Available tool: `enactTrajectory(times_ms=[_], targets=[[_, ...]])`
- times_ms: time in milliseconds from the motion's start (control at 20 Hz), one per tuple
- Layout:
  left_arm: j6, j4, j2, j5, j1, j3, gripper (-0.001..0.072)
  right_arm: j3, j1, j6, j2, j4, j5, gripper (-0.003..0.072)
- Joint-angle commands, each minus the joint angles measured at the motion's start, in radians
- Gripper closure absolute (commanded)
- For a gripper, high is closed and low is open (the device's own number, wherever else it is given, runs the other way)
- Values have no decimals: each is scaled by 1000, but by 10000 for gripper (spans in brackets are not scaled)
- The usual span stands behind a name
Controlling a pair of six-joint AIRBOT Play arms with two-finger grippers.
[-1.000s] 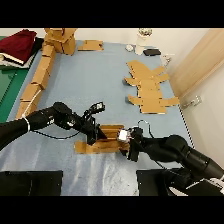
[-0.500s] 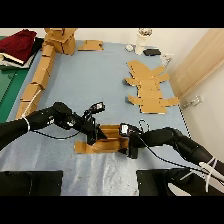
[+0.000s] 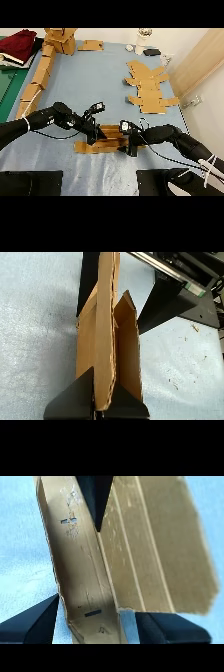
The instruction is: Fold the box.
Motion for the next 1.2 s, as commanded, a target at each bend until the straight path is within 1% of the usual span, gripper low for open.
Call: enactTrajectory(times_ms=[0,150,350,750,1150], targets=[[0,0,1,0,0,0,696,-2,2,-17,-9,4,-8,-34],[0,0,1,0,0,0,696,-4,1,-24,-54,3,-25,-34],[0,0,1,0,0,0,696,-3,0,-89,-93,20,-30,-31],[0,0,1,0,0,0,696,-3,-32,-89,-98,15,-32,-23],[0,0,1,0,0,0,696,-3,-17,-89,-98,16,-36,-19]])
